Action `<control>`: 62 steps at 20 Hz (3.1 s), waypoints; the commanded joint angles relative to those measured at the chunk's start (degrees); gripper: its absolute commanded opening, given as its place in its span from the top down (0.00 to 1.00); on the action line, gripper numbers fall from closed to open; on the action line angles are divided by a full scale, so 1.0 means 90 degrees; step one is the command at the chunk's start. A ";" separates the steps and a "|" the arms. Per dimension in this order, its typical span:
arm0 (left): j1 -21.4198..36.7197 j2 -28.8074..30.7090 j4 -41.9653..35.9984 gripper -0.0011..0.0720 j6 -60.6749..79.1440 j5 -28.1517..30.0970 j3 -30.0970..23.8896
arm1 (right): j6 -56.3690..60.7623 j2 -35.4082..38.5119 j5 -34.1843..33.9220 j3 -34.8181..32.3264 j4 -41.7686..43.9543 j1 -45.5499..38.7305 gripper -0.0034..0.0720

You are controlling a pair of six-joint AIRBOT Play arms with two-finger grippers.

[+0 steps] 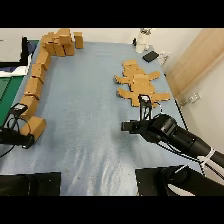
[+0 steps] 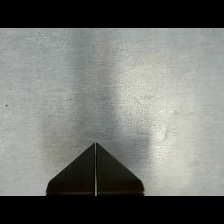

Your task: Fold the box.

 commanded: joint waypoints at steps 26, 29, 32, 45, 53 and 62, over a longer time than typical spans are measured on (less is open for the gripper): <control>0.0804 -0.1081 0.1025 0.03 -0.2438 -0.2040 0.1066 | -0.0503 -0.0002 -0.0041 0.0005 0.0153 -0.0002 0.95; 0.0804 -0.1081 0.0971 0.03 -0.3160 -0.3725 0.1464 | -0.0624 -0.0002 -0.0160 0.0005 0.0306 -0.0002 0.95; 0.0797 -0.1049 0.0138 0.97 -0.3164 -0.4384 0.1520 | -0.0867 -0.0024 -0.0262 0.0005 0.0673 -0.0002 0.95; -0.4709 -0.2033 -0.2278 0.98 -0.4090 -0.0114 0.2880 | -0.3174 -0.3092 -0.1231 0.3322 0.2370 -0.0398 0.95; -0.5612 -0.4665 -0.0707 0.98 -0.3694 -0.0039 0.5258 | -0.3191 -0.3912 -0.1440 0.4221 0.2402 -0.0423 0.95; -0.5748 -0.4745 -0.0457 0.97 -0.3058 0.0974 0.5391 | -0.3189 -0.4063 -0.1511 0.4488 0.2373 -0.0430 0.95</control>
